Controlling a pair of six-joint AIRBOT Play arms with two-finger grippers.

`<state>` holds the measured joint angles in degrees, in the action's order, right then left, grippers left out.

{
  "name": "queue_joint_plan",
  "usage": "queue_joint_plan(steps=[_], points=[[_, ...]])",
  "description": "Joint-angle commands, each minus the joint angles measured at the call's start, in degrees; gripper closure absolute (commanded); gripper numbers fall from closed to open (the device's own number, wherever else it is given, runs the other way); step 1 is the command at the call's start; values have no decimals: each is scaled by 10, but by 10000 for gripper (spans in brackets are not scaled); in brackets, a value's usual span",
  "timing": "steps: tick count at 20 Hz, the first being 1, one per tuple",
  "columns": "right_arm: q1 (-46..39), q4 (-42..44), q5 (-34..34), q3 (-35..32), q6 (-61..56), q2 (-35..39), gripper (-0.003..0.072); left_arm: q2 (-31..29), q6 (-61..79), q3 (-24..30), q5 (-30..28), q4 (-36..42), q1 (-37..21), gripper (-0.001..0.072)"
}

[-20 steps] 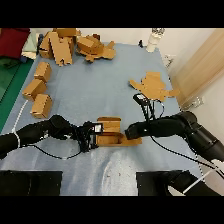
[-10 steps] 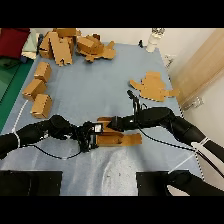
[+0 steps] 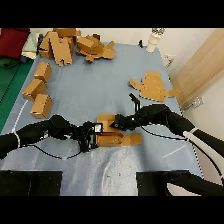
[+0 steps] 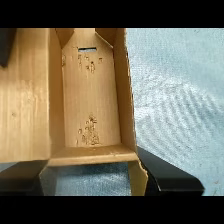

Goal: Fold the box.

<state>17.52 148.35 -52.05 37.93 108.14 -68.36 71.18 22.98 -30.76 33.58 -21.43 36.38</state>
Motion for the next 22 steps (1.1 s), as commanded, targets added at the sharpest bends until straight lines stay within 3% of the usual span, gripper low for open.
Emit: queue_joint_plan(steps=[1,7,16,18,22], points=[[-3,5,-4,0,22,-38,690,0,0,0,0,0,0,307],[-3,4,8,0,37,-70,690,0,0,0,0,0,0,307],[-17,-4,9,5,83,-43,687,0,0,0,0,0,0,307],[-42,-54,-13,21,102,9,687,0,0,0,0,0,0,307],[-81,-268,-16,52,105,164,685,0,0,0,-1,0,0,307]])
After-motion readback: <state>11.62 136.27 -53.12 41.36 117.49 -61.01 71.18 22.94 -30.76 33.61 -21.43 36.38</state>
